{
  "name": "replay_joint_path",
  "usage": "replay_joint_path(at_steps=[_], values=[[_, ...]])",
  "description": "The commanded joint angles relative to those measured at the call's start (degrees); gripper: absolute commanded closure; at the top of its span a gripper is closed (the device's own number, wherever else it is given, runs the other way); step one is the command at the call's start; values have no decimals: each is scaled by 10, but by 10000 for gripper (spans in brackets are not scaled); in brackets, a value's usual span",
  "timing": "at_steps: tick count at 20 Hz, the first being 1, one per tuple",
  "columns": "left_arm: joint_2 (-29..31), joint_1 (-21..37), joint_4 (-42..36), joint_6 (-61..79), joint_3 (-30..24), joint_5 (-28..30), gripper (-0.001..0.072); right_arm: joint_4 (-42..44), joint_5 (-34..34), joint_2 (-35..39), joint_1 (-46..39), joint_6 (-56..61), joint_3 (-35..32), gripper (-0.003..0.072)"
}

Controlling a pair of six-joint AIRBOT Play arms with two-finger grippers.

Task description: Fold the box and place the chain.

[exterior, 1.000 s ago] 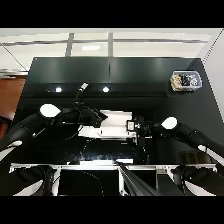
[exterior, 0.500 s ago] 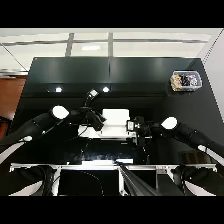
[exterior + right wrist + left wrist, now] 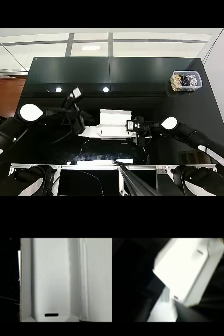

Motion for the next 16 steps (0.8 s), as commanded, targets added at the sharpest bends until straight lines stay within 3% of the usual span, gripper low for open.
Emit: replay_joint_path(at_steps=[1,7,12,16], values=[[16,4,15,126,-61,9,1,0,0,0,0,-1,0,151],[-30,-85,11,193,-83,112,17,0,0,0,0,-1,0,151],[-70,-104,-7,190,-83,160,30,0,0,0,0,-1,0,152],[-76,-104,-25,190,-81,167,159,0,0,0,0,-1,0,152]])
